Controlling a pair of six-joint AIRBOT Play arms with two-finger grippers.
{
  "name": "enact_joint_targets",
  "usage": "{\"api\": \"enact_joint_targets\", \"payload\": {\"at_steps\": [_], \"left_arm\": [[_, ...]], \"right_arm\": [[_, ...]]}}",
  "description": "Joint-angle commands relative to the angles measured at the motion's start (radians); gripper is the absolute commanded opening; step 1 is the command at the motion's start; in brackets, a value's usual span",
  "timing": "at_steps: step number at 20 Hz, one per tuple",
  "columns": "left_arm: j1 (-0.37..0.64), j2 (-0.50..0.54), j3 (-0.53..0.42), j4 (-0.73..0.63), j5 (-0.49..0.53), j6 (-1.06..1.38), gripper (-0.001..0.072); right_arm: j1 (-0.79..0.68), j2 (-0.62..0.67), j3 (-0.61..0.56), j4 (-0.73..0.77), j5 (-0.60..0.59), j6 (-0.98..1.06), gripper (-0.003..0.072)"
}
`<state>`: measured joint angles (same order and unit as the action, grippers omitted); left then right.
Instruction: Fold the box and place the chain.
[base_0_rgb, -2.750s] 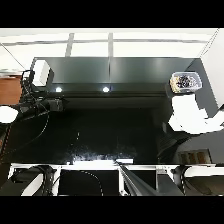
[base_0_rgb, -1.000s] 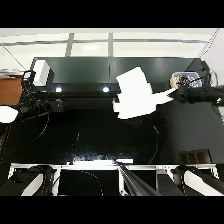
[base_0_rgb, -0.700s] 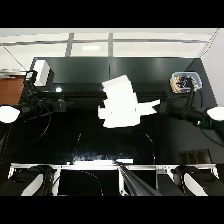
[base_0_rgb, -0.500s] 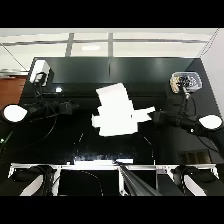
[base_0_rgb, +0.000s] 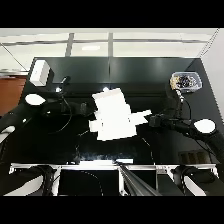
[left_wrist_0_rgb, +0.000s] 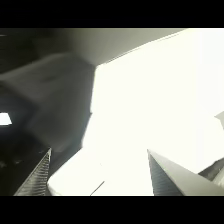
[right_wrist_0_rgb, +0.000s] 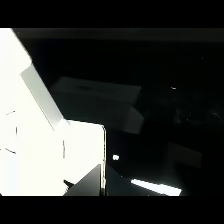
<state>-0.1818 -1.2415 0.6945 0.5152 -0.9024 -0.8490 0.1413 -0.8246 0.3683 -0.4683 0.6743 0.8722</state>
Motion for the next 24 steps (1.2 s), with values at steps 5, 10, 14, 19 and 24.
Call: {"api": "enact_joint_targets", "payload": {"at_steps": [5, 10, 14, 19, 24], "left_arm": [[0.009, -0.323, 0.202, -0.087, -0.237, 0.307, 0.0718], [0.009, -0.483, 0.336, -0.086, -0.451, 0.391, 0.0694], [0.009, -0.519, 0.378, -0.075, -0.462, 0.408, 0.0528], [-0.018, -0.519, 0.384, -0.047, -0.494, 0.46, 0.0359], [-0.061, -0.519, 0.395, 0.076, -0.488, 0.46, 0.0153]], "right_arm": [[0.004, 0.001, -0.001, 0.0, -0.005, -0.002, 0.001], [0.004, 0.001, -0.001, 0.0, -0.005, -0.002, 0.001], [0.004, 0.001, -0.001, 0.0, -0.005, -0.002, 0.001], [0.004, 0.001, -0.001, -0.004, -0.005, -0.002, 0.001], [0.004, 0.001, -0.001, -0.005, -0.006, -0.002, 0.001]]}}
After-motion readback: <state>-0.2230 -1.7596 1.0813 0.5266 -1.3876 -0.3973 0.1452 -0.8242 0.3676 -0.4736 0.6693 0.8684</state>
